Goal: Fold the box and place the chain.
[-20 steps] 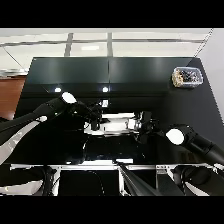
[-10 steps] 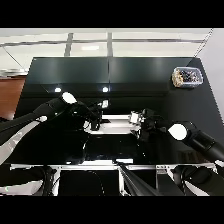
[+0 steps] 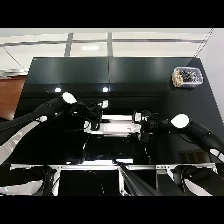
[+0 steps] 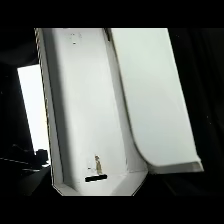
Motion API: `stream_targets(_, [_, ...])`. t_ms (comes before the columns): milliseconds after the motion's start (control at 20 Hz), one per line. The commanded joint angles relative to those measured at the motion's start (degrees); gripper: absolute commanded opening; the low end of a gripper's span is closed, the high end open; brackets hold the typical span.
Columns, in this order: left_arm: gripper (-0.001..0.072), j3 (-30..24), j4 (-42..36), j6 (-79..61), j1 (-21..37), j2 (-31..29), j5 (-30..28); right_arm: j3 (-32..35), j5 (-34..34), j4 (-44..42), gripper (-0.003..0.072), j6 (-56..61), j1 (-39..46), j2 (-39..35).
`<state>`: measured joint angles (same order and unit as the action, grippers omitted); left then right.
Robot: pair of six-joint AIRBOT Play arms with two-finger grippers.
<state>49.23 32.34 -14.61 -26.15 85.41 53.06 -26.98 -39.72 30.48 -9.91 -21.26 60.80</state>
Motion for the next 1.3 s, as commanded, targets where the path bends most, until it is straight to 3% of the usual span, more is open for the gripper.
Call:
stream_targets(0, [0.0025,0.00,-0.02,0.04,0.02,0.02,-0.15,-0.02,-2.51,-3.89,0.0710,-6.75,1.14,2.62])
stream_targets(450, [0.0025,0.00,-0.02,0.04,0.00,0.02,-0.11,-0.02,-2.54,-1.05,0.0708,-4.61,0.31,6.29])
stream_targets(500, [0.0025,0.00,-0.02,0.04,0.00,0.02,-0.11,-0.04,-2.54,-1.05,0.0635,-4.26,0.31,6.80])
stream_targets(550, [0.0025,0.00,-0.02,0.04,0.02,0.02,-0.13,-0.04,-2.54,-1.07,0.0513,-3.72,0.28,7.15])
stream_targets(600, [0.0025,0.00,-0.02,0.04,0.02,0.02,-0.11,-0.11,-2.49,-1.05,0.0477,-3.56,0.07,7.32])
stream_targets(800, [0.0025,0.00,-0.04,0.04,0.02,0.02,-0.09,-0.70,-1.42,-0.94,0.0478,-3.08,-1.38,7.52])
stream_targets(900, [0.0025,0.00,-0.02,0.04,0.02,0.02,-0.09,-0.74,-1.36,-0.44,0.0539,-1.66,-1.38,7.56])
stream_targets(1250, [0.0025,0.00,-0.04,0.04,0.00,0.02,-0.09,-0.74,-1.42,0.22,0.0615,-0.15,-1.38,7.58])
